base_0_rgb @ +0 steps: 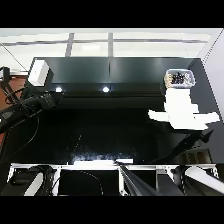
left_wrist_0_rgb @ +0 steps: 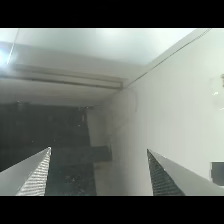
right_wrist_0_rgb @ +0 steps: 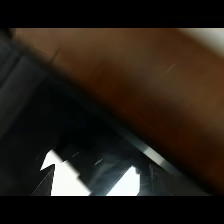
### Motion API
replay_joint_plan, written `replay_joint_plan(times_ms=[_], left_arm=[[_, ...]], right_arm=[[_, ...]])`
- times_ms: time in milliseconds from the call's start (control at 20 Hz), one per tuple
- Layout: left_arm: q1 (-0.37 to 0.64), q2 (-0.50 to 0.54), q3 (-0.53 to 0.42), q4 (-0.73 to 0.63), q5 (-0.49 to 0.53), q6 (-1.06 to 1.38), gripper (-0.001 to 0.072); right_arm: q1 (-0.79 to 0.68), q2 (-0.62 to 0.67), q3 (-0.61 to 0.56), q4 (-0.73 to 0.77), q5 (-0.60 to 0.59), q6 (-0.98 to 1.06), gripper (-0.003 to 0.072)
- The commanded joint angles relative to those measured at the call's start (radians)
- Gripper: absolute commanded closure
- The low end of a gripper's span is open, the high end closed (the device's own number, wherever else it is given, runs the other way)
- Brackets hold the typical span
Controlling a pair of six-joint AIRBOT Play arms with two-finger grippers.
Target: Fold the box and place the chain.
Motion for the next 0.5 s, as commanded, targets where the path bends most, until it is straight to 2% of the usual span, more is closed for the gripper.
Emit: replay_joint_plan(times_ms=[0,150,300,450], left_arm=[[0.000,-0.035,0.001,-0.007,0.000,0.000,0.0012],[0.000,-0.067,0.001,-0.008,-0.002,0.000,0.0012],[-0.001,-0.082,0.001,-0.008,-0.003,-0.001,0.0012],[-0.001,-0.083,0.001,-0.008,-0.004,-0.001,0.0012]], right_arm=[[-0.079,-0.267,0.166,0.327,0.405,-0.324,-0.0030],[-0.075,-0.454,0.283,0.377,0.623,-0.326,-0.0030],[-0.072,-0.532,0.333,0.380,0.647,-0.336,-0.0029],[-0.063,-0.549,0.341,0.384,0.657,-0.395,-0.0029]])
